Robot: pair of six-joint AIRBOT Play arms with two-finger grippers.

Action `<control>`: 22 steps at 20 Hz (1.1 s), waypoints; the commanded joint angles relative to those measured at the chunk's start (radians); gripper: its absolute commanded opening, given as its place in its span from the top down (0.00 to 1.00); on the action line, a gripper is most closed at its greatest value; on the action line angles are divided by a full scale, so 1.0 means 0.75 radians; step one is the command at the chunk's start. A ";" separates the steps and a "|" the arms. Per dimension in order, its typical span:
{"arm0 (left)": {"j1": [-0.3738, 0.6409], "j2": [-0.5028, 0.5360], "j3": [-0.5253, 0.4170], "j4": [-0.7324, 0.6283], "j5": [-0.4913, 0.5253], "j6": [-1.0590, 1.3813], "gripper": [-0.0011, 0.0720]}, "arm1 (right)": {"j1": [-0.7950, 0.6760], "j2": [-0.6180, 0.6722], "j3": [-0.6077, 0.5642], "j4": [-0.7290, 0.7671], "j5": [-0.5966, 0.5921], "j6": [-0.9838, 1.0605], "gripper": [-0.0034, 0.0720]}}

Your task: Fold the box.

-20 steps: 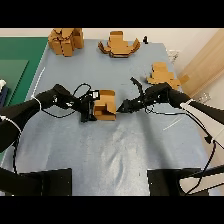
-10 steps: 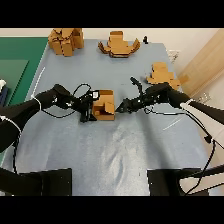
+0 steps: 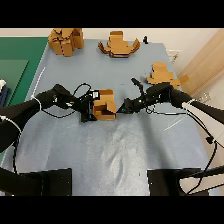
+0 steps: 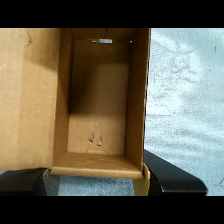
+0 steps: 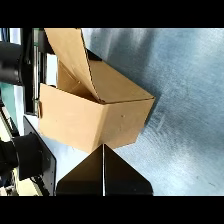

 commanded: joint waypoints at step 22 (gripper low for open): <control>0.001 0.000 0.001 0.002 0.001 0.003 0.93 | 0.188 -0.054 0.197 -0.432 0.187 0.483 0.23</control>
